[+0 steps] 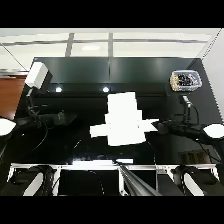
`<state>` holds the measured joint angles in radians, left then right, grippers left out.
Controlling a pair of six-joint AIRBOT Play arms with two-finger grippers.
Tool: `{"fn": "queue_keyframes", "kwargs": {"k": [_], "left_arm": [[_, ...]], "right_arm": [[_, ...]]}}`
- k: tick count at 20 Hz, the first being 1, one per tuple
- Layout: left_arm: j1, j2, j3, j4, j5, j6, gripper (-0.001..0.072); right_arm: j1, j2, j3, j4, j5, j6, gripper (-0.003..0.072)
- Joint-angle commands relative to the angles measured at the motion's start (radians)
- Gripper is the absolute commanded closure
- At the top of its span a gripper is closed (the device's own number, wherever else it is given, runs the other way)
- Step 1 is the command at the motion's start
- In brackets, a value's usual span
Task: Fold the box and place the chain.
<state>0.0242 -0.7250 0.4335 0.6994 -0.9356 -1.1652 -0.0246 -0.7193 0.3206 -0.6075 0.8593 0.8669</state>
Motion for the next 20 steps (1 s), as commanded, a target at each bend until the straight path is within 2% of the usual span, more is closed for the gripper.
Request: {"fn": "queue_keyframes", "kwargs": {"k": [1,7,11,14,16,17,19,20], "left_arm": [[-0.024,-0.237,0.080,-0.249,-0.154,0.293,0.0008],[-0.163,-0.625,0.283,-0.237,-0.204,0.412,0.0008],[-0.281,-0.794,0.422,-0.213,-0.293,0.542,0.0008],[-0.354,-0.917,0.545,-0.101,-0.385,0.551,0.0011],[-0.367,-0.973,0.599,-0.057,-0.423,0.579,0.0056],[-0.365,-0.990,0.621,-0.057,-0.433,0.583,0.0127],[-0.361,-1.014,0.660,-0.060,-0.468,0.583,0.0161],[-0.360,-1.025,0.675,-0.060,-0.494,0.583,0.0217]], "right_arm": [[0.127,0.014,-0.019,0.013,-0.114,0.025,0.0675],[0.198,0.014,-0.020,0.013,-0.124,0.039,0.0675],[0.213,0.014,-0.019,0.013,-0.132,0.063,0.0675],[0.213,0.014,-0.019,0.013,-0.131,0.066,0.0675],[0.213,0.014,-0.020,0.013,-0.131,0.072,0.0675],[0.213,0.014,-0.020,0.013,-0.130,0.073,0.0675],[0.213,0.014,-0.019,0.012,-0.129,0.080,0.0674],[0.213,0.014,-0.019,0.012,-0.128,0.080,0.0675]]}}
